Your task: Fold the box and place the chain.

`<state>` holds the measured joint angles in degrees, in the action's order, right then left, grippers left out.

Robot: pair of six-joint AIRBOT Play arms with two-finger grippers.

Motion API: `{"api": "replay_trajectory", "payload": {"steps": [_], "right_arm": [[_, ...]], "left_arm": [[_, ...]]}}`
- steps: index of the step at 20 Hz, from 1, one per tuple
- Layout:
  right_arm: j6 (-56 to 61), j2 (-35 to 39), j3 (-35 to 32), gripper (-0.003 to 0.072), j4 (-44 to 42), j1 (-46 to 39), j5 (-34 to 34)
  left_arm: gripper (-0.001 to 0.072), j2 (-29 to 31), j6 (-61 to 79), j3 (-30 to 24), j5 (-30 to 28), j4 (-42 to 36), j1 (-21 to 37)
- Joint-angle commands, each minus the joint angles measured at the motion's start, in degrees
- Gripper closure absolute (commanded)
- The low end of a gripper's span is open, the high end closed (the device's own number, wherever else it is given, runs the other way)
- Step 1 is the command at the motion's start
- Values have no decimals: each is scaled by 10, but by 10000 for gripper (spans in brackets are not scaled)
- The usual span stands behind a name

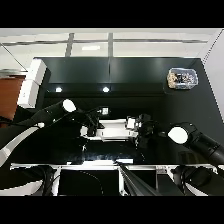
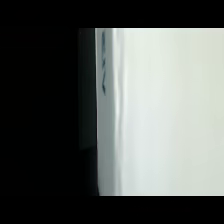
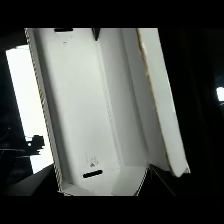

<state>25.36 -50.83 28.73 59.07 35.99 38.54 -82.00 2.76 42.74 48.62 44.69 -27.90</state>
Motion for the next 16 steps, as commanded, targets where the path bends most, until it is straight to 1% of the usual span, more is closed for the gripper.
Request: {"api": "replay_trajectory", "payload": {"steps": [1,6,10,12,15,16], "right_arm": [[3,4,0,-24,-4,-12,-2],[13,3,0,-24,-5,-14,-2],[21,-2,-1,-24,-7,-35,-4],[5,-9,-1,-24,-33,-42,-3],[-101,-21,-1,-24,-122,-42,-1],[-123,-30,-1,-24,-138,-42,-1]], "left_arm": [[679,0,0,1,-1,0,0],[679,0,0,1,-1,-2,0],[680,0,0,1,-2,-2,0],[680,0,0,1,-2,-2,0],[680,0,0,1,-2,-2,0],[681,0,0,1,-2,-2,0]]}}
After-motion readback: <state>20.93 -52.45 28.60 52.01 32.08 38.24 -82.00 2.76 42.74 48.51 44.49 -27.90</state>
